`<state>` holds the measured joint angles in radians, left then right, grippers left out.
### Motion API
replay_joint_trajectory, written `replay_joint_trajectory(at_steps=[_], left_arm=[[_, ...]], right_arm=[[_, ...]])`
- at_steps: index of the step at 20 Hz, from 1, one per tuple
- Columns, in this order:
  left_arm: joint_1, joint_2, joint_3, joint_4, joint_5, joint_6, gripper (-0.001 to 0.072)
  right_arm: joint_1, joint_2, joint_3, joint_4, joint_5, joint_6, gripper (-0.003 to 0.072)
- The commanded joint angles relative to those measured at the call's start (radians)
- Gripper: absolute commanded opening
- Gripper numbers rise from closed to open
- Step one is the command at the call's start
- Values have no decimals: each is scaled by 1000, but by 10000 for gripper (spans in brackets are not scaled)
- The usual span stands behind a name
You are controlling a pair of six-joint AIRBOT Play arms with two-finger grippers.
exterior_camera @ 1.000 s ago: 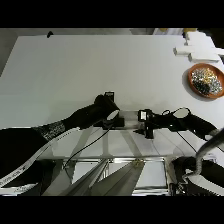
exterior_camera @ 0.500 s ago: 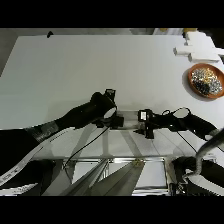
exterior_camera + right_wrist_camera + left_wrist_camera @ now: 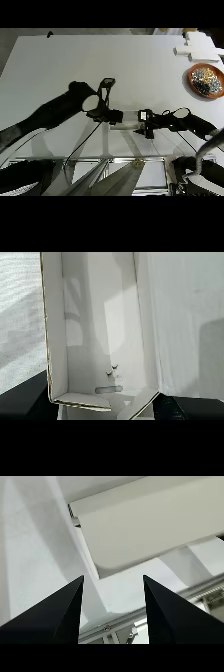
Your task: Fold the box and place the chain.
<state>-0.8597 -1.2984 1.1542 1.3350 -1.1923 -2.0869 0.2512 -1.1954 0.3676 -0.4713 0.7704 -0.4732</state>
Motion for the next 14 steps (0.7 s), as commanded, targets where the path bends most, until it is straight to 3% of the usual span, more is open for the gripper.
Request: replay_joint_trajectory(at_steps=[1, 4, 5, 6, 8, 11, 14], left_arm=[[47, 116, 0, -18, -11, 126, 409], [77, 200, -49, -19, 7, 353, 430], [89, 227, -88, -21, 13, 491, 503], [105, 250, -135, -29, 14, 636, 529], [151, 286, -254, -84, 14, 1014, 529], [224, 309, -428, -231, 58, 1586, 528], [293, 283, -534, -439, 161, 1945, 531]], right_arm=[[0, 1, 0, 0, 0, 0, 319], [0, 1, 0, 0, 0, 0, 319], [0, 1, 0, 0, 0, 1, 319], [0, 1, 0, 0, 0, 0, 319], [0, 1, 0, 0, 0, 0, 319], [0, 1, 0, 0, 0, 0, 319], [0, 1, 0, 0, 0, 0, 319]])
